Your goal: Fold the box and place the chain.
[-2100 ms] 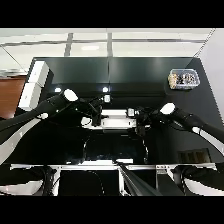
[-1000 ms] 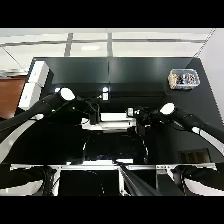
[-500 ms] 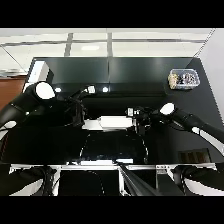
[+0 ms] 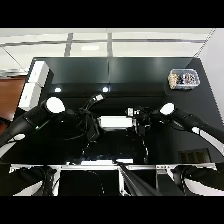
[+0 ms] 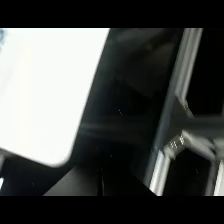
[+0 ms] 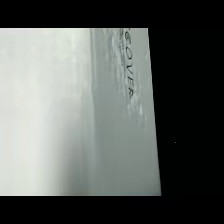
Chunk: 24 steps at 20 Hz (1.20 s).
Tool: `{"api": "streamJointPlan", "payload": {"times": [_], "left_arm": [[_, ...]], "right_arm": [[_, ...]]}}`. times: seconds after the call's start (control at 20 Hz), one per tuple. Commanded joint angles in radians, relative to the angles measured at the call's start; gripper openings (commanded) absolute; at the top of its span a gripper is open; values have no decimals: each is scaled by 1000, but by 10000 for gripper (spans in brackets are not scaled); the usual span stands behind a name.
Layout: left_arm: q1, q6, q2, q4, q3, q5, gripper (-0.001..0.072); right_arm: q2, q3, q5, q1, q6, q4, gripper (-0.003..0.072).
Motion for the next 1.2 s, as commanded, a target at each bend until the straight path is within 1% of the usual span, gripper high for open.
{"api": "streamJointPlan", "payload": {"times": [0.0,0.1,0.15,0.2,0.25,0.45,0.6,0.65,0.75,0.8,0.9,1.0,1.15], "left_arm": [[-30,-6,1,-77,-13,375,21],[-30,-6,1,-70,5,526,20],[-30,-6,1,-64,12,574,20],[-30,-6,-2,-51,15,608,21],[-29,-6,-11,-36,17,610,20],[-28,-6,-111,-33,26,535,21],[-28,-7,-175,-33,31,526,20],[-28,-6,-187,-33,32,492,20],[-28,-6,-204,-18,32,393,20],[-28,-6,-208,-11,32,374,20],[-26,-7,-205,13,40,399,20],[-14,-16,-191,64,78,389,20],[20,-74,-104,177,103,339,20]], "right_arm": [[-1,0,-3,0,3,1,408],[-1,0,-6,0,5,1,408],[-1,0,-6,0,5,1,408],[-1,0,-6,0,5,1,408],[-1,0,-6,0,5,1,408],[-1,0,-6,0,5,1,408],[-1,0,-6,0,5,1,408],[-1,0,-6,0,5,1,408],[-1,0,-6,0,5,1,408],[-1,0,-6,0,5,1,408],[-1,0,-6,0,5,1,408],[-1,0,-6,0,5,1,408],[-1,0,-7,0,6,1,408]]}}
